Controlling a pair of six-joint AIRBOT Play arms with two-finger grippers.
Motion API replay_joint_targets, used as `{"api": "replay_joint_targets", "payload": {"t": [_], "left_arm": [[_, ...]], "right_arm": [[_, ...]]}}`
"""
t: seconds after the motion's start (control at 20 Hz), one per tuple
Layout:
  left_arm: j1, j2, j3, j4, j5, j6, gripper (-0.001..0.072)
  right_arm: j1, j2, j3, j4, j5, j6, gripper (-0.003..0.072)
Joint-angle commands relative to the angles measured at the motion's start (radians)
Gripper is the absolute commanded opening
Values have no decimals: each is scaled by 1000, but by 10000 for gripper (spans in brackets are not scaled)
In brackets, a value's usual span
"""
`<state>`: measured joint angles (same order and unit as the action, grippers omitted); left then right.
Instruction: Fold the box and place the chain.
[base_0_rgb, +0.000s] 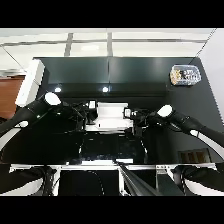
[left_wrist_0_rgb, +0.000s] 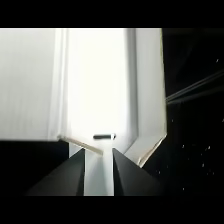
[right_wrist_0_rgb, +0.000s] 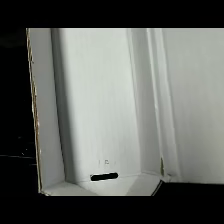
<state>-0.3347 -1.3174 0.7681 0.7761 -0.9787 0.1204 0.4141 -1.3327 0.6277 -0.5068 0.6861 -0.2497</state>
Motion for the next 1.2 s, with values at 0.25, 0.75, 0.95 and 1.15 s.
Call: {"api": "replay_joint_targets", "payload": {"t": [0.25, 0.75, 0.95, 1.15], "left_arm": [[3, 0, 1, -19, 12, -29, 188], [89, 10, 12, 98, -7, -40, 690], [8, 9, 10, 10, -23, -42, 641], [-54, -8, 10, 3, 18, -42, 271]], "right_arm": [[0, -1, 1, 0, -3, 2, 477], [0, -1, 1, 0, -3, 2, 477], [0, -1, 1, 0, -3, 2, 477], [0, -1, 0, 0, -3, 2, 477]]}}
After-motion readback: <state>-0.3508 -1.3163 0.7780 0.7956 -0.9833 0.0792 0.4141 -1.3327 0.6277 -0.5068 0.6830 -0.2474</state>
